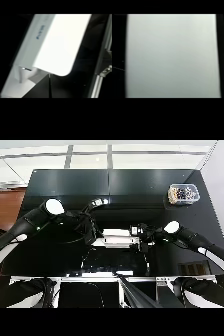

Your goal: Fold the box and place the chain.

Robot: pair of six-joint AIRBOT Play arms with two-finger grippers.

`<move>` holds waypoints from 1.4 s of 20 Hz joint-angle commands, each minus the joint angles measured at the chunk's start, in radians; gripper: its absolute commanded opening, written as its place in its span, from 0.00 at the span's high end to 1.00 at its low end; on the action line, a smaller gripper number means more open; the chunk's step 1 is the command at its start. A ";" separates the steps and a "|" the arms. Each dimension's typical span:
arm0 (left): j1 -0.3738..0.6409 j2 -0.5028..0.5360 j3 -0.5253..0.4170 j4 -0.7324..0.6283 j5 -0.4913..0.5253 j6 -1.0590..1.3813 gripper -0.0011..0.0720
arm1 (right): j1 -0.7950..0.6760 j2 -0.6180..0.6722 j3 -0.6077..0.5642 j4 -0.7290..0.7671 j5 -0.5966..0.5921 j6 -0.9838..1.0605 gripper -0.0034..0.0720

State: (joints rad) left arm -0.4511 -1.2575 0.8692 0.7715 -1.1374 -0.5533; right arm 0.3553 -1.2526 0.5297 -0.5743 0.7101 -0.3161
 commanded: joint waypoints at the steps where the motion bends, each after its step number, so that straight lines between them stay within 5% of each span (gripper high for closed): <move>1: -0.048 -0.001 -0.031 -0.040 -0.037 -0.057 0.95 | 0.000 -0.001 0.000 -0.002 0.003 0.000 0.87; 12: -0.080 -0.041 -0.089 -0.185 0.586 -0.049 0.95 | 0.000 -0.001 0.000 -0.002 0.000 0.000 0.87; 21: -0.084 -0.156 -0.077 -0.171 0.525 -0.048 0.95 | 0.000 -0.001 0.000 0.000 0.000 0.000 0.87; 28: 0.000 0.130 -0.036 0.079 0.367 -0.124 0.96 | 0.000 -0.001 0.000 0.001 -0.001 0.000 0.87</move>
